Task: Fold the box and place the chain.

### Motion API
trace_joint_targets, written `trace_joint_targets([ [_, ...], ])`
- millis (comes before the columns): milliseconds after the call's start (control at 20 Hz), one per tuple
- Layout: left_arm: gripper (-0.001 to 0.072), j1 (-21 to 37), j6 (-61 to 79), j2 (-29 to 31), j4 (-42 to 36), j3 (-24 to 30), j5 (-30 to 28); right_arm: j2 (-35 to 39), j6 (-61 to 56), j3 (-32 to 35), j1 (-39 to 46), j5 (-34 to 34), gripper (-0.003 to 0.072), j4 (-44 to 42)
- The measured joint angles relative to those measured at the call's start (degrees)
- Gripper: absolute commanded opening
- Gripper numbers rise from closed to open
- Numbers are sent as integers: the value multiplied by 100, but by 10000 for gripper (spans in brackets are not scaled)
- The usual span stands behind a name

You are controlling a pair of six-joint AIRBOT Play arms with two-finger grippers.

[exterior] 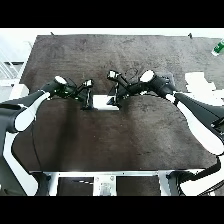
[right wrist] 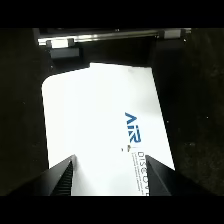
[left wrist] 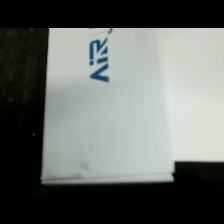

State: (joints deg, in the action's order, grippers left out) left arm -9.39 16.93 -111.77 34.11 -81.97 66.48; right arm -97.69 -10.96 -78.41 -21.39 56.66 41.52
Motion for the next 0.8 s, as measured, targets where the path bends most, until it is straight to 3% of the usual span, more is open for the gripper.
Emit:
trace_joint_targets([
  [800, 488, 4, -17, 0, -7, 0, -31, 122, 505, 479, -221, -1132, 442, -59],
])
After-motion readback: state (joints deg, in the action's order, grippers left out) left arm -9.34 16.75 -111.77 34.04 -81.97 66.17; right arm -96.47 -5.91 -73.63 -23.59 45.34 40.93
